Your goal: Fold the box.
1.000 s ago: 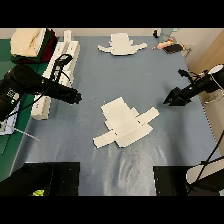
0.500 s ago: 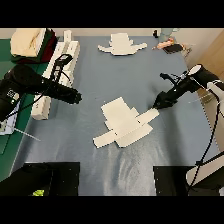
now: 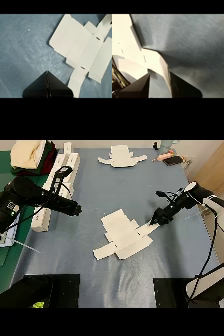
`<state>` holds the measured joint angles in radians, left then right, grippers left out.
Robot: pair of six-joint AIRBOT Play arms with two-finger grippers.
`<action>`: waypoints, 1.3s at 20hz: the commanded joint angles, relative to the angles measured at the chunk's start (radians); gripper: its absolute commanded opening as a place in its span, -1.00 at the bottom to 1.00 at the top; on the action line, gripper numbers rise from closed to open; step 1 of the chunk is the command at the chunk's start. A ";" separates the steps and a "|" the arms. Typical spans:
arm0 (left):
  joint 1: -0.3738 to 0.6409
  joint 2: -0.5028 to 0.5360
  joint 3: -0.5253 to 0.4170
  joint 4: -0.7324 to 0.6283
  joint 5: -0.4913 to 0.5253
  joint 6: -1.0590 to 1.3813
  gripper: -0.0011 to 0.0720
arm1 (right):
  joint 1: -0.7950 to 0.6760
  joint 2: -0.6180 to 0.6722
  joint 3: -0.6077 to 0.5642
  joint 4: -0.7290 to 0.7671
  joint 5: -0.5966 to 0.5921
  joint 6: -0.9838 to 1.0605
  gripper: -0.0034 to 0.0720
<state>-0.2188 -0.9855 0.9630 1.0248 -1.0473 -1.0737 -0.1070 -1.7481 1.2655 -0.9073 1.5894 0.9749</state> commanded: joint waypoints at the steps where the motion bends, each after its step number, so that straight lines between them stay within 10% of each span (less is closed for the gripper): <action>1: 0.000 0.000 0.000 0.000 0.000 0.000 -0.93 | 0.004 0.000 -0.024 0.071 0.014 -0.021 -0.02; 2: 0.000 0.000 0.000 0.000 0.000 0.000 -0.93 | 0.004 0.000 -0.024 0.104 0.026 -0.030 -0.04; 5: 0.000 0.000 0.000 0.000 0.000 0.000 -0.93 | 0.009 0.000 -0.025 0.217 0.080 -0.060 -0.89; 9: 0.000 0.000 0.000 0.000 0.000 0.000 -0.93 | 0.065 0.107 -0.113 0.254 -0.044 -0.067 -0.91; 18: 0.000 0.000 0.000 -0.001 0.001 0.000 -0.93 | 0.295 0.651 -0.697 0.261 -0.551 0.108 -0.91; 25: 0.029 -0.018 0.000 -0.006 0.036 -0.066 -0.92 | 0.489 0.925 -0.858 0.132 -0.792 0.315 -0.90; 26: 0.047 -0.032 0.000 -0.007 0.029 -0.068 -0.38 | 0.529 0.947 -0.861 0.069 -0.832 0.369 -0.90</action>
<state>-0.1989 -0.9985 0.9630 1.0149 -1.0203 -1.1023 0.3367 -0.8841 0.4446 -0.7189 0.8799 1.2133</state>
